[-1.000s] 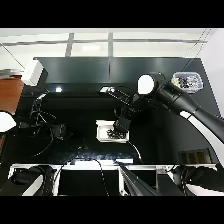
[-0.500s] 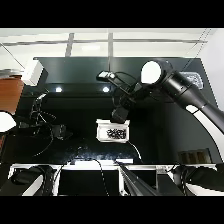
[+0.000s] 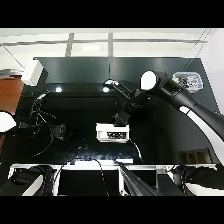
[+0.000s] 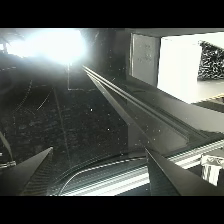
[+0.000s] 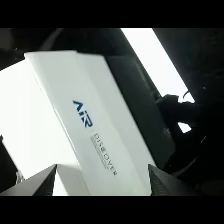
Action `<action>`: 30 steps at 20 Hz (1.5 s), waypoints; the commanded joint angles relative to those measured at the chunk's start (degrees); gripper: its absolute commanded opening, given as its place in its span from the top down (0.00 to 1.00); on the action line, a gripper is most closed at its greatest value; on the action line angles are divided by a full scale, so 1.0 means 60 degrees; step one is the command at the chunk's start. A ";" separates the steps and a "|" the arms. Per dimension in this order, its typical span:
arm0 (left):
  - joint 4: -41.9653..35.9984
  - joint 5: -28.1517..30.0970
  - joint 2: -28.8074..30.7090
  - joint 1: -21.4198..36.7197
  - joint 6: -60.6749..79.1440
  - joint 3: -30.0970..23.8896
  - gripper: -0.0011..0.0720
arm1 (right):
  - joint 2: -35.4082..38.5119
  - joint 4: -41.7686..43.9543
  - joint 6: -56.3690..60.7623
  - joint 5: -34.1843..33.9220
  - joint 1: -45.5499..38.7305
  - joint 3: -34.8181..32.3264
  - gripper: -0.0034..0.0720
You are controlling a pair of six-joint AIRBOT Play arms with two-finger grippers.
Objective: Fold the box and place the chain.
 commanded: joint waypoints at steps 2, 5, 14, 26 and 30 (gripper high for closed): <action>0.0004 0.0011 0.0000 0.0004 0.0004 -0.0004 0.04 | -0.0018 0.0248 -0.0426 0.0477 0.0047 -0.0168 0.03; 0.0000 0.0011 0.0000 0.0004 0.0000 -0.0004 0.04 | -0.0018 0.0277 -0.0867 0.0470 0.0219 -0.0193 0.03; 0.0004 0.0044 0.0000 0.0004 0.0004 -0.0004 0.04 | -0.0018 0.0051 -0.1013 0.0178 0.0342 -0.0193 0.25; 0.0004 0.0055 0.0000 0.0004 0.0004 -0.0004 0.04 | -0.0018 -0.0776 -0.0958 0.0127 0.0725 -0.0342 0.62; 0.0004 0.0055 0.0000 0.0004 0.0004 -0.0004 0.04 | -0.0018 -0.0852 -0.0958 -0.0171 0.0925 -0.0342 0.72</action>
